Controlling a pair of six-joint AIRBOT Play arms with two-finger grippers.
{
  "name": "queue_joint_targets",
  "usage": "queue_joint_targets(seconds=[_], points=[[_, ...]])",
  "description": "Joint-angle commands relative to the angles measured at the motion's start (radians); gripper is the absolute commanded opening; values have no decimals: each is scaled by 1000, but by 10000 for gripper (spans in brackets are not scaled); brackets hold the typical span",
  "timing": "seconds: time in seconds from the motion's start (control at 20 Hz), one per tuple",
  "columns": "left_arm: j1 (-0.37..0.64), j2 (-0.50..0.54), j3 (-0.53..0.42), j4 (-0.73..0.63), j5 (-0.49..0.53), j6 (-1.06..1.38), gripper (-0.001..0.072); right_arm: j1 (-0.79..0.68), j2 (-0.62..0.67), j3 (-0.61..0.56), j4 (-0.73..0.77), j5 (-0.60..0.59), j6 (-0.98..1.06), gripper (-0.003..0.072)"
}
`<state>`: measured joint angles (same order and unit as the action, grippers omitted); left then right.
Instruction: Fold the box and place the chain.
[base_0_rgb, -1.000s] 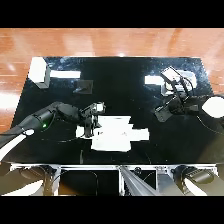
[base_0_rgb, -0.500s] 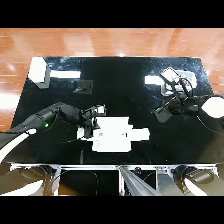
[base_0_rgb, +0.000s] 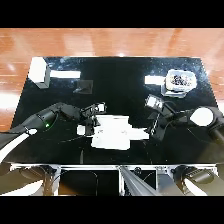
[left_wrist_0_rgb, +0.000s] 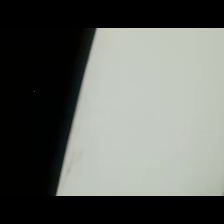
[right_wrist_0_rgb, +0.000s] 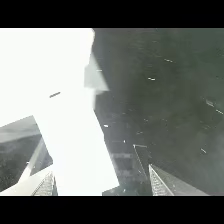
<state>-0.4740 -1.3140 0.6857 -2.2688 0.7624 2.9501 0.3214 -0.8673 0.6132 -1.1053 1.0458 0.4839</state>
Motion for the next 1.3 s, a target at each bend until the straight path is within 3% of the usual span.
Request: queue_joint_targets(seconds=[0.0, 0.3, 0.65, 1.05, 1.25], points=[[0, -1, 0, -2, -7, -43, 16, 49, -14, -70, 55, -53, -139, 703], [0, -1, 0, 2, -6, -68, 16, 179, -100, -80, 57, -131, -161, 703], [0, -1, 0, 2, -5, -68, 17, 254, -178, -80, 51, -189, -359, 703], [0, -1, 0, 2, 18, -68, 18, 377, -224, -92, 59, -259, -360, 703], [0, -1, 0, 2, 26, -68, 18, 379, -234, -92, 62, -383, -251, 703]])
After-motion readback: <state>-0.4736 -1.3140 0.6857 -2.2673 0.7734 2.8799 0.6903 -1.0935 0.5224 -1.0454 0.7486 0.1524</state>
